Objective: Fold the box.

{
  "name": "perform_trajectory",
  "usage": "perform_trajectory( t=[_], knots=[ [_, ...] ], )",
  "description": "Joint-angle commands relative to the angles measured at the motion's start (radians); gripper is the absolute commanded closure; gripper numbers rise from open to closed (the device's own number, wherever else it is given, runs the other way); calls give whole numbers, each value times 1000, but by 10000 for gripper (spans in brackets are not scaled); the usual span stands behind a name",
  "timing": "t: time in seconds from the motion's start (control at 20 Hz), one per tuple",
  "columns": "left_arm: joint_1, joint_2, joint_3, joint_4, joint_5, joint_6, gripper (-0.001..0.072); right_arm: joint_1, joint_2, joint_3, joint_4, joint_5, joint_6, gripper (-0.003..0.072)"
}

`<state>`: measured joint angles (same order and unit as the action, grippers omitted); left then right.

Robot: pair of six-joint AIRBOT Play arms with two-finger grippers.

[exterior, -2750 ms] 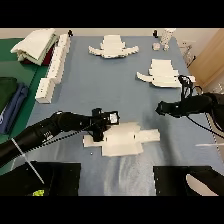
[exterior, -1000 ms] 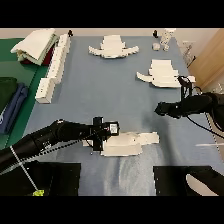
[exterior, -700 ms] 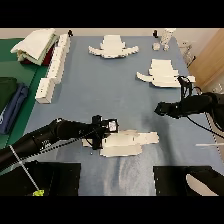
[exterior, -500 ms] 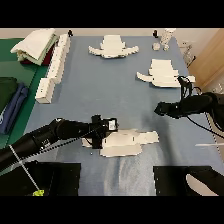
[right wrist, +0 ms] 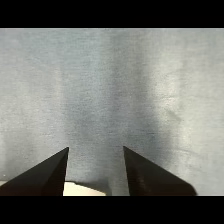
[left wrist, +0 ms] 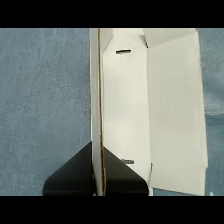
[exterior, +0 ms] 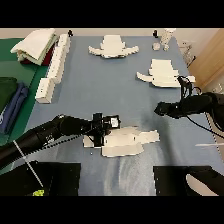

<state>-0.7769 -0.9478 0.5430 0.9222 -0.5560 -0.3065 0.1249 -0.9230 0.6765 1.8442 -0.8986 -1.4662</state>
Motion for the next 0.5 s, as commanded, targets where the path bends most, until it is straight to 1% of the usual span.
perform_trajectory(
  t=[0.0,0.2,0.45],
  knots=[
    [-1,-26,25,-1,-23,3,695,0,-1,0,0,0,0,156],
    [-1,-26,24,-1,-70,3,695,0,-1,0,-1,0,0,156],
    [-1,-26,25,-10,-64,48,695,0,-1,0,0,0,0,156]
  ],
)
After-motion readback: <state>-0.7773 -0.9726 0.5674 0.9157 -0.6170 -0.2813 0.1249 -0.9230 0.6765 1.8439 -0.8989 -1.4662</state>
